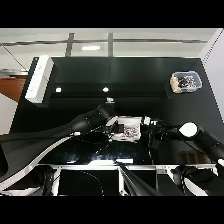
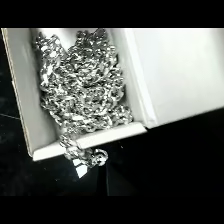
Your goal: Fold the box and place the chain.
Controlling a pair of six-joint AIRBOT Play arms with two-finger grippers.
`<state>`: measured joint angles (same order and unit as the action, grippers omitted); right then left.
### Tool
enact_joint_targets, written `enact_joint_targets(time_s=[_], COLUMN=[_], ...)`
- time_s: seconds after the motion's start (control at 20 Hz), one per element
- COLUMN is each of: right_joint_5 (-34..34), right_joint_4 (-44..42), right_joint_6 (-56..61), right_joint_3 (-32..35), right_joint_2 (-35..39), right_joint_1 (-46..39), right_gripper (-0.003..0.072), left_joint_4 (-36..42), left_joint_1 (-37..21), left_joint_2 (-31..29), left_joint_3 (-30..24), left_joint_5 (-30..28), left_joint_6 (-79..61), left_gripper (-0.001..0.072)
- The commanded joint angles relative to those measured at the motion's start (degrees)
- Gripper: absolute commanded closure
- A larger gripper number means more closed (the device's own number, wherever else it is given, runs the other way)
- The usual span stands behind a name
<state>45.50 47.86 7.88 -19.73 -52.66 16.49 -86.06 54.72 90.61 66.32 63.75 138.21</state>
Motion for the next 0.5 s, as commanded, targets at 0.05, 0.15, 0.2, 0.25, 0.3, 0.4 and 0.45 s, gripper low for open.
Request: enact_joint_targets(time_s=[0.05, 0.15, 0.2, 0.25, 0.3, 0.4, 0.45], right_joint_5=[1.68, 1.68, 1.57, 1.42, 1.38, 1.29, 1.09], right_joint_4=[-0.07, -0.09, -1.07, -1.92, -2.43, -2.36, -2.38], right_joint_6=[0.79, -1.09, -2.51, -4.22, -5.68, -6.58, -6.99], right_joint_3=[-0.31, -0.28, -0.31, -0.28, -0.28, -0.28, -0.28], right_joint_2=[0.50, 0.46, 0.28, -0.15, -0.83, -2.12, -2.54], right_joint_1=[-0.52, -0.52, -0.52, -0.52, -0.52, -0.52, -0.52], right_gripper=[0.0357, 0.0357, 0.0356, 0.0356, 0.0356, 0.0357, 0.0357], left_joint_4=[-0.02, -0.02, -0.02, -0.02, -0.02, -0.02, -0.02], left_joint_1=[-0.02, -0.02, -0.02, -0.02, -0.02, -0.02, -0.02], left_joint_2=[0.02, 0.02, 0.02, 0.02, 0.02, 0.02, 0.02], left_joint_3=[-0.02, -0.02, -0.02, -0.02, -0.02, -0.02, -0.02], left_joint_5=[-0.04, -0.04, -0.04, -0.04, -0.04, -0.07, -0.07], left_joint_6=[0.00, 0.00, 0.00, 0.00, 0.00, 0.00, 0.00], left_gripper=[0.0678, 0.0678, 0.0677, 0.0678, 0.0678, 0.0678, 0.0678])
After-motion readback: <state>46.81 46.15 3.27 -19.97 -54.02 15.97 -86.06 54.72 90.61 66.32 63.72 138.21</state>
